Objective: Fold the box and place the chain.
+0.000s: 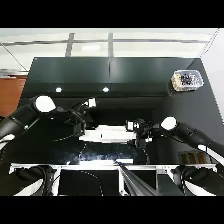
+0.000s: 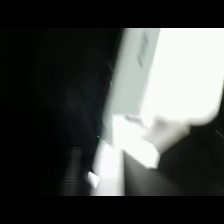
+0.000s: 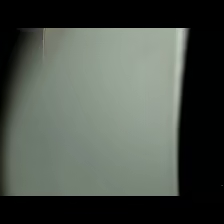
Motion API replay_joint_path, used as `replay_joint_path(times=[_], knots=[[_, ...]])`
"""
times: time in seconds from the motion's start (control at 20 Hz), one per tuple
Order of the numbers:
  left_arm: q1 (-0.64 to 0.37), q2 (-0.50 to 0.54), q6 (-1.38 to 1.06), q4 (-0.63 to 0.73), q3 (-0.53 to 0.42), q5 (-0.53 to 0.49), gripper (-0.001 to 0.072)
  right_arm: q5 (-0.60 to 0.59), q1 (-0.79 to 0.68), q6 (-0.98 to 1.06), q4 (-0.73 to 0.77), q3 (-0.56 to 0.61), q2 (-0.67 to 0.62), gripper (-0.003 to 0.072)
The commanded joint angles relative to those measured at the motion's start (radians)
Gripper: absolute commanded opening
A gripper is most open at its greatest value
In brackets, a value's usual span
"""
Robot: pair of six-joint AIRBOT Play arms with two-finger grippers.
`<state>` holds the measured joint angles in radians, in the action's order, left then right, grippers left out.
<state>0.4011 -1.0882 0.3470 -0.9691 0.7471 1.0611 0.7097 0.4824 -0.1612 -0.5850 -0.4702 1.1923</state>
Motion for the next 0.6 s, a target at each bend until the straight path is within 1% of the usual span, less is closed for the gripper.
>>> replay_joint_path(times=[0.0,0.05,0.1,0.15,0.2,0.25,0.35,0.4,0.45,0.5,0.55], knots=[[-0.023,0.063,0.274,-0.121,0.001,0.271,0.0026,0.001,0.0,0.0,0.0,0.0,0.001,0.0491],[-0.014,0.063,0.276,-0.083,-0.004,0.336,0.0025,0.002,0.0,0.0,0.0,0.0,0.001,0.0491],[-0.002,0.063,0.305,-0.021,-0.013,0.357,0.0025,0.002,0.0,0.0,0.0,0.0,0.001,0.0491],[0.012,0.063,0.343,0.066,-0.027,0.348,0.0025,0.002,0.0,0.0,0.0,0.0,0.001,0.0491],[0.029,0.063,0.341,0.161,-0.043,0.309,0.0025,0.002,0.0,0.0,0.0,0.0,0.001,0.049],[0.047,0.063,0.341,0.238,-0.06,0.228,0.0025,0.002,0.0,0.0,0.0,0.0,0.001,0.049],[0.071,0.063,0.339,0.357,-0.085,0.022,0.0025,0.003,0.0,0.0,0.0,0.0,0.001,0.0489],[0.077,0.062,0.336,0.403,-0.093,-0.08,0.0025,0.005,0.0,0.0,0.0,0.0,0.001,0.0393],[0.079,0.059,0.333,0.444,-0.097,-0.175,0.0025,0.006,0.0,0.0,-0.003,0.0,0.001,0.0246],[0.082,0.053,0.329,0.472,-0.097,-0.246,0.0026,0.011,0.0,-0.001,-0.003,0.0,0.001,0.0194],[0.086,0.044,0.329,0.487,-0.097,-0.312,0.0026,0.012,0.0,-0.003,-0.004,0.0,0.001,0.0194]])
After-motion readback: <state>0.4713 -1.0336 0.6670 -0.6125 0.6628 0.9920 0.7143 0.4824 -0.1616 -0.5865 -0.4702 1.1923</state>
